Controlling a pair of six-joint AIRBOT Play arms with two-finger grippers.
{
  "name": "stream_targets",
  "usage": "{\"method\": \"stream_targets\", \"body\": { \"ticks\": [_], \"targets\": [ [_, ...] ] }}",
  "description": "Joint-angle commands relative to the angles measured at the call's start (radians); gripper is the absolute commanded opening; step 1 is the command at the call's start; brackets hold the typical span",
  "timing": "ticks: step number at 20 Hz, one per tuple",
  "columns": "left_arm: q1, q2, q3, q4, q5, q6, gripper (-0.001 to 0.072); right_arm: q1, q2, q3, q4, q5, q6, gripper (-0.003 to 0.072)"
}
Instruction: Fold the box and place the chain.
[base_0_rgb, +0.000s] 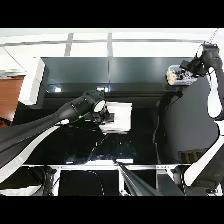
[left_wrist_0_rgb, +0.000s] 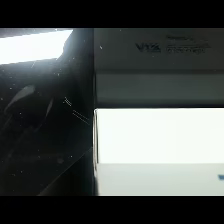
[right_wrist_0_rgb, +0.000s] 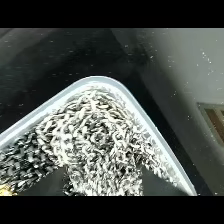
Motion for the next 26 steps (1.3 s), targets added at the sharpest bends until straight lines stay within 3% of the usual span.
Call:
{"method": "stream_targets", "body": {
  "ticks": [1,2,3,4,8,14,23,26],
  "targets": [
    [0.000,0.000,0.001,-0.001,0.000,0.000,0.0027,-0.010,-0.029,0.017,0.020,0.011,0.003,0.0321],
    [0.000,0.000,0.001,0.000,0.000,0.000,0.0027,-0.010,-0.029,0.018,0.039,0.015,-0.011,0.0142],
    [0.000,0.000,0.001,0.000,0.001,0.000,0.0027,-0.010,-0.028,0.018,0.058,0.025,-0.020,0.0131],
    [0.000,0.000,0.001,0.000,0.001,0.000,0.0027,-0.010,-0.022,0.018,0.078,0.043,-0.042,0.0019],
    [0.000,0.000,0.001,0.000,0.002,0.000,0.0027,-0.002,0.081,0.018,0.080,0.114,-0.159,0.0019],
    [0.000,0.000,0.001,0.002,0.008,0.000,0.0027,0.040,0.409,0.017,0.086,0.203,-0.359,0.0019],
    [0.000,0.000,0.001,0.003,0.007,0.000,0.0027,0.176,0.849,0.017,0.153,0.190,-0.434,0.0018],
    [0.000,0.000,0.001,0.003,0.008,0.000,0.0027,0.211,0.943,0.017,0.352,0.202,-0.552,0.0017]
  ]
}}
